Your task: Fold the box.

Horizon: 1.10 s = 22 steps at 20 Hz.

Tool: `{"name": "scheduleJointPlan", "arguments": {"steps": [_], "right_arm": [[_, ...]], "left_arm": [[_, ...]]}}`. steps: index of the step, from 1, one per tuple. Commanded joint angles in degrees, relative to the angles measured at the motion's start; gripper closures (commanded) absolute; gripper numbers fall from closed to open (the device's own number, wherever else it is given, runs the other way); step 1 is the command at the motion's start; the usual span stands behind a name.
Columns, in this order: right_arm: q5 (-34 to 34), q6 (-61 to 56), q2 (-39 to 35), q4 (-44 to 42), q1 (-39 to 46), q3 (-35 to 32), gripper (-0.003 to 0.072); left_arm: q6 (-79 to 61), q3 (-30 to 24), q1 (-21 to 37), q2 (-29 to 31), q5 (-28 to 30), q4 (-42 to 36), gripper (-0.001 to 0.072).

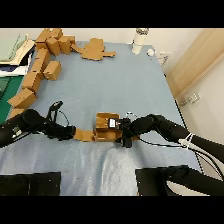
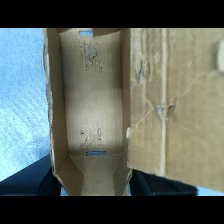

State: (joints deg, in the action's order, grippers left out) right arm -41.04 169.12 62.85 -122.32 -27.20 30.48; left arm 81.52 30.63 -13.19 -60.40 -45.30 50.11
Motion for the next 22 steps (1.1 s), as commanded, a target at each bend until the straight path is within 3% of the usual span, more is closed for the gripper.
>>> {"name": "scheduleJointPlan", "arguments": {"steps": [1,5,10,14,22], "right_arm": [[0.0,0.0,0.0,0.0,0.0,0.0,0.0180],[0.0,0.0,0.0,0.0,0.0,0.0,0.0180],[0.0,0.0,0.0,0.0,0.0,0.0,0.0180],[0.0,0.0,0.0,0.0,0.0,0.0,0.0180],[0.0,0.0,0.0,0.0,0.0,0.0,0.0180]], "left_arm": [[0.1,0.0,-4.4,-2.9,7.3,-3.0,0.0697],[-2.9,0.0,-6.1,-3.5,8.8,-6.2,0.0697],[-9.0,0.0,-6.1,-3.5,5.4,-13.0,0.0697],[-18.6,0.0,-6.1,-3.5,1.7,-22.6,0.0697],[-18.7,4.3,-5.6,-3.5,1.7,-17.3,0.0692]]}}
